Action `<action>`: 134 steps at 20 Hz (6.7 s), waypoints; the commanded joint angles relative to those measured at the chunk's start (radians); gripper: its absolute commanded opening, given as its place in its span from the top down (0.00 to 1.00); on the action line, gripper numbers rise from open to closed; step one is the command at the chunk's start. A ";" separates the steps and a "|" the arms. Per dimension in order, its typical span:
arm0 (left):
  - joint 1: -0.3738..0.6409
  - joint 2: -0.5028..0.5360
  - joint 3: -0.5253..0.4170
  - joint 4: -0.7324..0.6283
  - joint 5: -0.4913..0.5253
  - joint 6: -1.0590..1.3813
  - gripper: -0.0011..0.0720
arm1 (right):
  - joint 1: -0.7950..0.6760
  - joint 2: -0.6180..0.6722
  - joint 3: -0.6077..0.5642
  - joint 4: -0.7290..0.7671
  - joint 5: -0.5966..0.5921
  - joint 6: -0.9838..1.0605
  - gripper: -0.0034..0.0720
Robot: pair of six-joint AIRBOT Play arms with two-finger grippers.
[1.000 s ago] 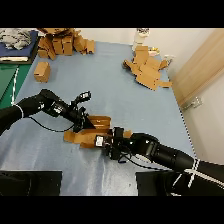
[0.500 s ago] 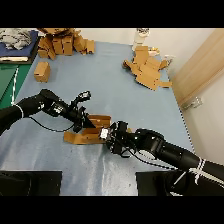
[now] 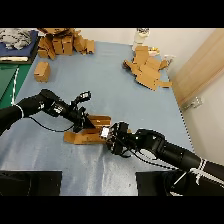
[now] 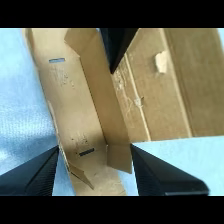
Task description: Fold the box.
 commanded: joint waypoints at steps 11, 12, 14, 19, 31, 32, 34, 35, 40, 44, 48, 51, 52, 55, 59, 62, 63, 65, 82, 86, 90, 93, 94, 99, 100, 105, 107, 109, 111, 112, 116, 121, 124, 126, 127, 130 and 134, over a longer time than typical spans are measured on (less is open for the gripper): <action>0.000 -0.001 0.001 0.000 0.002 0.000 0.97 | -0.015 0.018 0.000 -0.040 -0.029 -0.045 0.00; 0.000 -0.001 0.001 0.000 0.002 0.000 0.97 | -0.032 0.018 0.000 -0.013 -0.035 -0.063 0.00; 0.000 -0.001 0.001 0.000 0.002 0.000 0.97 | -0.082 0.019 0.000 0.198 -0.029 -0.277 0.00; 0.000 -0.001 0.001 -0.001 0.002 0.000 0.97 | -0.305 -0.002 0.000 0.941 0.163 -1.107 0.00; 0.000 -0.001 0.001 0.000 0.002 0.000 0.97 | -0.424 -0.182 0.042 1.133 0.318 -1.414 0.00; 0.000 -0.001 0.001 -0.001 0.002 0.000 0.97 | -0.425 -0.180 0.042 1.133 0.309 -1.414 0.00; 0.000 -0.001 0.001 0.000 0.002 0.000 0.97 | -0.424 -0.180 0.041 1.107 0.317 -1.403 0.00; 0.000 0.000 0.001 -0.001 0.002 0.000 0.97 | -0.424 -0.180 0.041 1.108 0.319 -1.378 0.01; 0.000 -0.001 0.001 0.000 0.002 0.000 0.97 | -0.424 -0.180 0.041 1.109 0.316 -1.365 0.01; 0.000 -0.001 0.001 0.000 0.002 0.000 0.97 | -0.424 -0.196 0.041 1.099 0.316 -1.366 0.01; 0.000 -0.001 0.001 0.000 0.002 0.000 0.97 | -0.437 -0.221 0.042 1.096 0.383 -1.369 0.01; 0.000 -0.001 0.001 0.000 0.001 0.000 0.97 | -0.488 -0.220 0.048 1.101 0.455 -1.422 0.01; 0.000 0.000 0.001 0.000 0.002 0.000 0.97 | -0.499 -0.220 0.049 1.101 0.466 -1.442 0.01; 0.000 -0.001 0.001 0.000 0.002 0.000 0.97 | -0.505 -0.233 0.056 1.104 0.464 -1.483 0.01; 0.000 -0.001 0.001 -0.001 0.002 0.000 0.97 | -0.504 -0.264 0.091 1.112 0.474 -1.485 0.01; 0.000 -0.001 0.001 0.000 0.002 0.000 0.97 | -0.504 -0.270 0.093 1.110 0.498 -1.485 0.01; 0.000 -0.001 0.001 -0.001 0.002 0.000 0.97 | -0.504 -0.270 0.093 1.110 0.499 -1.485 0.01; 0.000 -0.001 0.001 0.000 0.002 0.000 0.97 | -0.504 -0.270 0.093 1.110 0.499 -1.485 0.01; 0.000 -0.001 0.001 -0.001 0.002 0.000 0.97 | -0.403 -0.316 0.100 1.032 0.355 -1.328 0.01; 0.000 -0.001 0.001 0.000 0.002 0.000 0.97 | -0.404 -0.316 0.103 1.022 0.341 -1.270 0.01; 0.000 0.000 0.001 0.000 0.002 0.000 0.97 | -0.404 -0.316 0.110 1.016 0.340 -1.267 0.01; 0.000 -0.001 0.001 0.000 0.002 0.000 0.97 | -0.404 -0.316 0.110 1.015 0.340 -1.267 0.01; 0.000 -0.001 0.001 0.000 0.002 0.000 0.97 | -0.404 -0.316 0.110 1.014 0.341 -1.267 0.01; 0.000 -0.001 0.001 0.000 0.002 0.000 0.97 | -0.402 -0.318 0.110 1.026 0.341 -1.267 0.01; 0.000 -0.001 0.001 0.000 0.002 0.000 0.97 | -0.402 -0.320 0.110 1.025 0.341 -1.267 0.01; 0.000 -0.001 0.001 0.000 0.002 0.000 0.97 | -0.369 -0.336 0.111 1.013 0.315 -1.267 0.03; 0.000 -0.001 0.001 0.000 0.002 0.000 0.97 | -0.367 -0.336 0.114 1.005 0.314 -1.266 0.03; 0.000 -0.001 0.001 0.000 0.002 0.000 0.97 | -0.367 -0.336 0.114 0.995 0.314 -1.263 0.03; 0.000 -0.001 0.001 0.000 0.002 0.000 0.97 | -0.367 -0.335 0.114 0.985 0.319 -1.262 0.19; 0.000 -0.001 0.001 0.000 0.002 0.000 0.97 | -0.367 -0.333 0.114 0.983 0.319 -1.263 0.19; 0.000 -0.001 0.001 0.000 0.002 0.000 0.97 | -0.367 -0.322 0.114 0.978 0.322 -1.262 0.19; 0.000 -0.001 0.001 0.000 0.002 0.000 0.97 | -0.367 -0.321 0.114 0.964 0.306 -1.263 0.19; 0.000 -0.001 0.001 0.000 0.002 0.000 0.97 | -0.367 -0.321 0.114 0.965 0.291 -1.263 0.19; 0.000 -0.001 0.001 0.000 0.002 0.000 0.97 | -0.367 -0.321 0.114 0.965 0.285 -1.263 0.19; 0.000 -0.001 0.001 0.000 0.002 0.000 0.97 | -0.367 -0.321 0.114 0.965 0.285 -1.263 0.19; 0.000 -0.001 0.001 0.000 0.002 0.000 0.97 | -0.367 -0.321 0.114 0.965 0.285 -1.263 0.19; 0.000 -0.001 0.001 0.000 0.002 0.000 0.97 | -0.367 -0.321 0.114 0.969 0.285 -1.263 0.19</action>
